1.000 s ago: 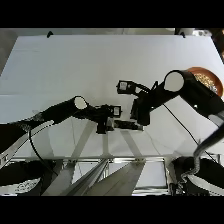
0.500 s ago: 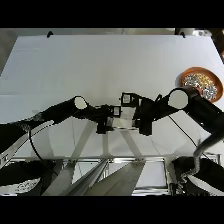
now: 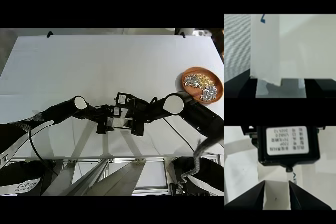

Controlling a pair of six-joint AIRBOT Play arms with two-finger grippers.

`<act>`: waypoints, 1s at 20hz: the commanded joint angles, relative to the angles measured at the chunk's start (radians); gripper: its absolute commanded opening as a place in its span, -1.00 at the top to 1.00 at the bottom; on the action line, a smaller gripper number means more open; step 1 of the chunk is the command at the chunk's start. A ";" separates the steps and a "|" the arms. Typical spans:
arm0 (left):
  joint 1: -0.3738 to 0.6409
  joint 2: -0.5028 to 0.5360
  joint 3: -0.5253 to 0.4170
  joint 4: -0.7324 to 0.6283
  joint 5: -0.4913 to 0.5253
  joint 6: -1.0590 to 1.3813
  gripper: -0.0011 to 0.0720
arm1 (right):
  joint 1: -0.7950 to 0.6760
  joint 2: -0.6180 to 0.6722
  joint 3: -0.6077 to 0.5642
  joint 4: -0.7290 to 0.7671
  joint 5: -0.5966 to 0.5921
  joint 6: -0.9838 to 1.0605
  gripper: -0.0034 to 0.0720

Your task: Fold the box and place the chain.

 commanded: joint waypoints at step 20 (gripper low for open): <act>0.000 0.000 0.000 0.000 0.000 0.000 0.28 | 0.019 -0.025 -0.005 -0.108 -0.072 0.076 0.31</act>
